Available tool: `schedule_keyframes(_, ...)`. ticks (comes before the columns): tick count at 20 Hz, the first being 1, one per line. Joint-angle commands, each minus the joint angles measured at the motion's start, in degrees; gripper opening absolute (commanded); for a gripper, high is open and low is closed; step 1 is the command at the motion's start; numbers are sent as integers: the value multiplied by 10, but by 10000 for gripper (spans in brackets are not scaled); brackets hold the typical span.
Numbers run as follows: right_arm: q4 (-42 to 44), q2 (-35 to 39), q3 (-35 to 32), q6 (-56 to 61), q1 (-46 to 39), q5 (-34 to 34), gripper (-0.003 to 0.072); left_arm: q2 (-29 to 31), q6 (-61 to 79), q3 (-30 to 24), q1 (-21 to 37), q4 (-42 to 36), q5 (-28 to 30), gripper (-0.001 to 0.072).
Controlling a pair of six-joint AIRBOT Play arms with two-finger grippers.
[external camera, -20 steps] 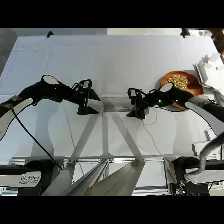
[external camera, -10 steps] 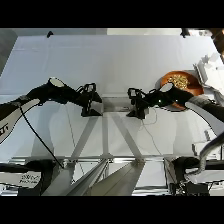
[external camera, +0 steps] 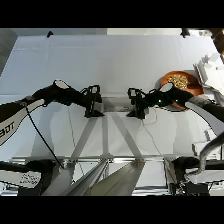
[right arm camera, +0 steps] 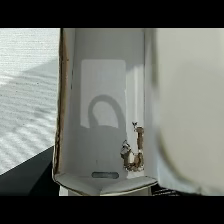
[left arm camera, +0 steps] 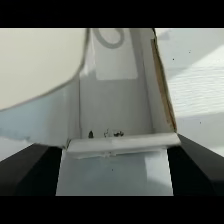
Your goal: Fold the box and place the chain.
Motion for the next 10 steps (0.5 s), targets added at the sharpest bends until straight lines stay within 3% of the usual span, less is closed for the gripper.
schedule_keyframes(1, 0, 0, 0, 0, 0, 0, 379, -5, -4, 0, -8, -3, 17, 694)
schedule_keyframes(8, 0, 0, 0, 0, 0, 0, 379, -3, -54, 0, -36, 18, 86, 690)
schedule_keyframes(9, 0, 0, 0, 0, 0, 0, 379, -3, -55, 0, -36, 18, 87, 655)
schedule_keyframes(10, 0, 0, 0, 0, 0, 0, 379, -3, -54, 0, -36, 18, 87, 488)
